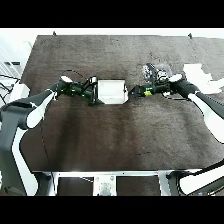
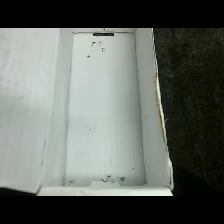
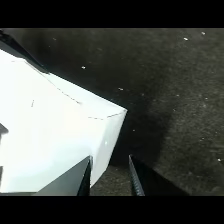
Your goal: Fold the box and place the chain.
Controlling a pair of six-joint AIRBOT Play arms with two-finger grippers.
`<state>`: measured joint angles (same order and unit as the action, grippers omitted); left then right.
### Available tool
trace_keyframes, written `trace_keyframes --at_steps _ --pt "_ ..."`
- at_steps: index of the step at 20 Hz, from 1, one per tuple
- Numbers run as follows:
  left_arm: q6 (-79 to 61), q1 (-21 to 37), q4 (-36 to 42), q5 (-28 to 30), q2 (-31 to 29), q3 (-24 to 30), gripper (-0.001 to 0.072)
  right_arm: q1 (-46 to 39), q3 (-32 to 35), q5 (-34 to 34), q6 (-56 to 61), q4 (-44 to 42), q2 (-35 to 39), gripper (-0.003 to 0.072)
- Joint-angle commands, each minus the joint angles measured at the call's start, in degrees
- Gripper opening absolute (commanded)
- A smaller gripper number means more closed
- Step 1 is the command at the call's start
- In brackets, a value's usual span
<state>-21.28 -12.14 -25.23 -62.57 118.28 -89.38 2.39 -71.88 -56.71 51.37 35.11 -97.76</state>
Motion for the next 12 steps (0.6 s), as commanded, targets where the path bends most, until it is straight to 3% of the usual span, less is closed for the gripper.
trace_keyframes --at_steps 1,6,12 --pt "-0.02 0.04 -0.02 0.00 0.00 -0.02 0.0278 0.33 -0.37 -0.59 0.76 -0.22 0.37 0.0386" --pt "-0.02 0.04 -0.02 -0.02 0.00 -0.02 0.0279 1.60 -0.74 -0.79 1.16 0.39 -0.07 0.0453" --pt "-0.02 0.04 -0.02 0.00 0.00 -0.02 0.0279 2.60 -2.80 -2.27 5.05 0.48 -0.09 0.0453"
